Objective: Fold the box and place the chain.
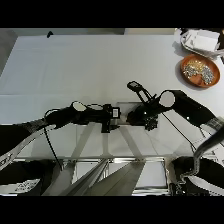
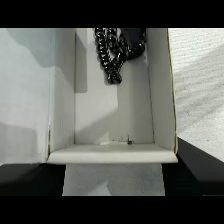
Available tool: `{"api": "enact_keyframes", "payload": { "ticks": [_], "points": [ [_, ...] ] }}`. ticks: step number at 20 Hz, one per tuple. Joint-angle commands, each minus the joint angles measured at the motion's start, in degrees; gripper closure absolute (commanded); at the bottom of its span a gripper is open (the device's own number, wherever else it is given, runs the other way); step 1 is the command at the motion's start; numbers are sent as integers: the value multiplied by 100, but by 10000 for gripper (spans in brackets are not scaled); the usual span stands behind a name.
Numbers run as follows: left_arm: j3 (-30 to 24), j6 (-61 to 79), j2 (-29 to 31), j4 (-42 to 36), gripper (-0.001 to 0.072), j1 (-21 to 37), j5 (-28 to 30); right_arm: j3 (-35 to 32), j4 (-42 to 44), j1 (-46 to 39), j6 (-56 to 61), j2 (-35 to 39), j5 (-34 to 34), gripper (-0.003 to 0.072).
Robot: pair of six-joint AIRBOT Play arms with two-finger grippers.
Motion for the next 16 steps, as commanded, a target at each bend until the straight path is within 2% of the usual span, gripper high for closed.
{"api": "enact_keyframes", "payload": {
  "ticks": [1, 4, 5, 7, 11, 14, 16],
  "points": [
    [2, 0, 4, 0, 621, -2, 0, 0, 0, 4, 173, 44, 7, 346],
    [2, 0, 4, 0, 621, -2, 0, 2, -13, -105, 170, 393, 251, 351],
    [2, 0, 4, 0, 621, -2, 0, 4, -87, -214, 170, 570, 411, 381],
    [2, 0, 4, 0, 621, -2, 0, 4, -520, -562, 173, 1056, 815, 536],
    [2, 0, 4, 0, 621, -2, 0, 2, -1357, -1563, 334, 1797, 1320, 534],
    [2, 0, 4, 0, 621, -2, 0, -92, -1390, -2105, 306, 1779, 1322, 534],
    [2, 0, 4, 0, 621, -2, 0, -321, -1523, -2162, 280, 1694, 1121, 520]
  ]
}}
